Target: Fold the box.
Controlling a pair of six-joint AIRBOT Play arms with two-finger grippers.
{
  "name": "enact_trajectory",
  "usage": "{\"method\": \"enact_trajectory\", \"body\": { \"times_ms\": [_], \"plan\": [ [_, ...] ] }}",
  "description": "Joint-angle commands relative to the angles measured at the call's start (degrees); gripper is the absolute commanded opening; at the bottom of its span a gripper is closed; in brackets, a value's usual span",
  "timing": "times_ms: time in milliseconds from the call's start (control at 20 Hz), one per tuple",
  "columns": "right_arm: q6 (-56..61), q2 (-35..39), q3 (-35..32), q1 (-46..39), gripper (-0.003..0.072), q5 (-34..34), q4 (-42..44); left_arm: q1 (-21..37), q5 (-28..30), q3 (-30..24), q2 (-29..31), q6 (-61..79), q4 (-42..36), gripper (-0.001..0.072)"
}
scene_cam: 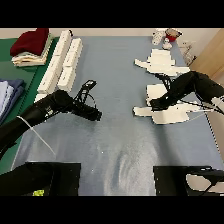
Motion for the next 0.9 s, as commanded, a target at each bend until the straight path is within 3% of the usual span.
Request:
{"method": "enact_trajectory", "body": {
  "times_ms": [0, 250, 300, 350, 500, 550, 700, 850],
  "plan": [
    [0.17, 0.00, 0.04, 0.02, 0.0005, 0.52, 1.01, 0.04, 0.07, 0.00, -0.02, -0.02, 0.00, 0.0013],
    [16.55, -0.07, 0.37, -0.24, 0.0009, 1.42, -0.70, 0.02, 0.98, 0.00, -0.02, -0.74, -2.14, 0.0014],
    [20.87, -0.13, 1.60, -1.07, 0.0111, 1.95, -5.03, 0.02, 1.36, 0.00, -0.02, -2.43, -3.43, 0.0014],
    [25.51, -0.52, 3.78, -2.60, 0.0263, 1.75, -11.45, 0.04, 1.55, 0.00, -0.02, -3.85, -4.79, 0.0015],
    [26.99, -4.46, 12.98, -11.89, 0.0266, -0.66, -25.35, 0.07, 1.42, 0.04, -0.02, -4.96, -8.24, 0.0015],
    [26.01, -6.56, 16.28, -16.06, 0.0329, -1.73, -26.36, 0.04, 1.27, 0.04, -0.02, -5.42, -9.35, 0.0014],
    [16.15, -14.10, 25.16, -29.66, 0.0337, -3.58, -21.14, 0.04, 1.36, 0.04, -0.02, -6.01, -12.11, 0.0015],
    [3.19, -22.01, 31.95, -40.76, 0.0336, -10.60, -4.04, 0.04, 1.55, 0.04, -0.02, -6.12, -12.28, 0.0015]
  ]
}}
